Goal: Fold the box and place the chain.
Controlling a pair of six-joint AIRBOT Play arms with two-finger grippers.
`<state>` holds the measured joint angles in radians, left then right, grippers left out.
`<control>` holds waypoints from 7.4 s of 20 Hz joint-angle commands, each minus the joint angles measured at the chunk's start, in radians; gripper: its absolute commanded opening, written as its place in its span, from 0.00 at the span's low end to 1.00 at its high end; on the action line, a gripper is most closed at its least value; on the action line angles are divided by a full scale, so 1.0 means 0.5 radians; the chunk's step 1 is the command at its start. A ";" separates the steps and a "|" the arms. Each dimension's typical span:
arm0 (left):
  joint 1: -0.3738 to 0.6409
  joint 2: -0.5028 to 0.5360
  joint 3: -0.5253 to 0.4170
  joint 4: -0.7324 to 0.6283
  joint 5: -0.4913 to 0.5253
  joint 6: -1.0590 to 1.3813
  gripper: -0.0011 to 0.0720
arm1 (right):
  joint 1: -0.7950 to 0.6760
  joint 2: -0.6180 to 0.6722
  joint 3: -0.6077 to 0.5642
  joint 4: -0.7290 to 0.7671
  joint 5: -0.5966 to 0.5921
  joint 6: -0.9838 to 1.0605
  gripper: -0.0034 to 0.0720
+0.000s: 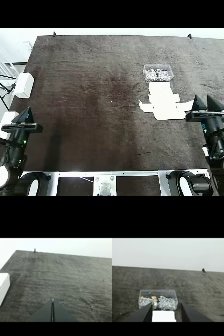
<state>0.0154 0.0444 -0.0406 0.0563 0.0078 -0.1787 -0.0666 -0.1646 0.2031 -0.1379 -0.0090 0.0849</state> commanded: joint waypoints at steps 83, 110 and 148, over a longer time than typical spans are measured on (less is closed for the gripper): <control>0.000 0.000 0.011 0.062 -0.369 0.145 0.91 | 0.429 -2.770 1.442 -0.352 1.343 0.861 0.05; -0.001 -3.267 2.759 0.819 -2.113 -0.660 0.82 | 0.468 -2.769 1.351 -0.059 1.176 0.507 0.05; -0.295 -4.414 3.921 1.009 -2.535 -0.895 0.49 | 0.491 -2.770 1.350 -0.076 1.177 0.499 0.06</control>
<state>-0.1329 -2.1605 1.9194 0.5781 -1.2594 -0.6403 0.1780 -1.5490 0.8787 -0.1722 0.5800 0.3347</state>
